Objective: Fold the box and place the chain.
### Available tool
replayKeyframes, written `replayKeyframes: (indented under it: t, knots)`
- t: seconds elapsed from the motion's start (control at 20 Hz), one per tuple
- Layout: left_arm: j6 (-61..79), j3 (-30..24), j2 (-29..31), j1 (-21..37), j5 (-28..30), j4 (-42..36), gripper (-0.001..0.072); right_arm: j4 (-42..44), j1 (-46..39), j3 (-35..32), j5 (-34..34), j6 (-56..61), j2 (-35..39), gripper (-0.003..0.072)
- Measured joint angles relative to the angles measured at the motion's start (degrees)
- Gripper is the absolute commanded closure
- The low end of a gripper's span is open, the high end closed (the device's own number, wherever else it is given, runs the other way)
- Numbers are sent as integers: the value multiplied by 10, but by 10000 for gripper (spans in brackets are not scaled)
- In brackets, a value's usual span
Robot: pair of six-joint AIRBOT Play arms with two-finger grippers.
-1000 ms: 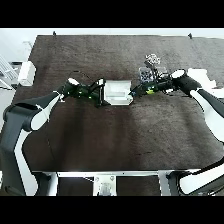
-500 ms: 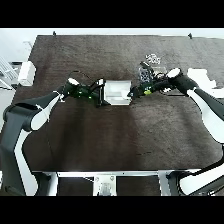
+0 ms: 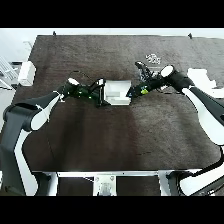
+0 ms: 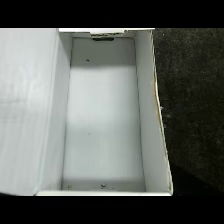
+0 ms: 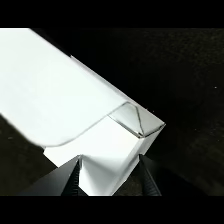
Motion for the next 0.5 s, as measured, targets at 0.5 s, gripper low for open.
replayKeyframes:
  t: [0.5]
  knots:
    - [0,0,0,0,-2,0,421,-115,48,14,-32,135,-1,240]
